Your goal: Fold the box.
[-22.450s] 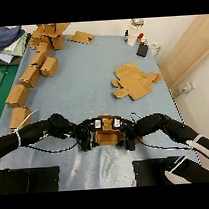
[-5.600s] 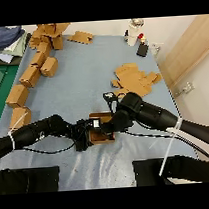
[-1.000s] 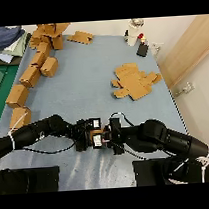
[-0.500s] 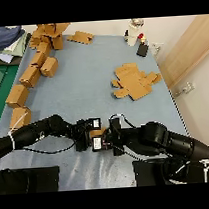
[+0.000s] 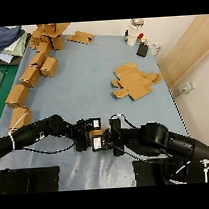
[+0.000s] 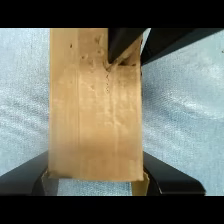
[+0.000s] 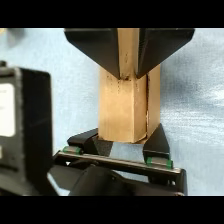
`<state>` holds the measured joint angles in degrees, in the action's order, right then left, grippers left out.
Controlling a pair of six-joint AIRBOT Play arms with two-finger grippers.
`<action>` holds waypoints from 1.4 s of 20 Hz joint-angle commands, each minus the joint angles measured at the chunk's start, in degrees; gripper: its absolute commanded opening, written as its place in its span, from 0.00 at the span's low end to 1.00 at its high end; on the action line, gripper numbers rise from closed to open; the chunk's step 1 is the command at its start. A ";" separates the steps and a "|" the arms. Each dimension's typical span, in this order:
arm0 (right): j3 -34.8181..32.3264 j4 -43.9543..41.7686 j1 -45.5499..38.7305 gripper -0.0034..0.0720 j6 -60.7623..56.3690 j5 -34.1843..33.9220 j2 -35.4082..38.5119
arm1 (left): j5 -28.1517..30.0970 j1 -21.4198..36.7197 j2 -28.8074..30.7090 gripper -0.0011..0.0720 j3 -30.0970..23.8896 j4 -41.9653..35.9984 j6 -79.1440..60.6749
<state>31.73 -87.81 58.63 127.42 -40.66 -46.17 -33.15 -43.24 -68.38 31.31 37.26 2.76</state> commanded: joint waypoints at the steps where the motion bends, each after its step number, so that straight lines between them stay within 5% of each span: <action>1: -0.02 -2.51 0.07 0.26 -0.11 -0.15 -1.79 | 0.02 0.00 0.04 0.65 0.04 0.00 0.00; 9: 0.04 -0.15 0.02 0.26 -5.18 -4.42 4.52 | 0.02 0.00 0.04 0.65 0.04 0.00 0.00; 11: 0.11 -0.46 -0.02 0.26 -17.09 -8.48 8.90 | 0.02 0.00 0.04 0.65 0.04 0.00 0.00; 13: -0.52 -6.40 -0.04 0.05 -36.94 -12.28 12.50 | 0.02 0.00 0.04 0.65 0.04 0.00 0.00; 15: -4.52 -14.34 -0.04 0.05 -47.54 -12.15 15.02 | 0.02 0.00 0.04 0.65 0.04 0.00 0.00; 17: -11.52 -22.71 0.00 0.05 -54.40 -5.05 16.87 | 0.02 0.00 0.04 0.65 0.04 0.00 0.00; 20: -21.51 -31.52 0.07 0.05 -67.41 19.74 18.36 | 0.04 0.00 0.04 0.65 0.04 0.00 0.00; 23: -25.83 -31.32 0.00 0.05 -78.53 41.55 17.09 | 0.02 0.00 0.04 0.65 0.04 0.00 0.00; 28: -26.03 -31.32 -0.20 0.05 -80.06 45.35 12.63 | 0.02 0.00 0.04 0.65 0.04 0.00 0.00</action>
<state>6.76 -118.13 58.46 51.27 -1.96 -31.55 -33.12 -43.24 -68.38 31.31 37.26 2.76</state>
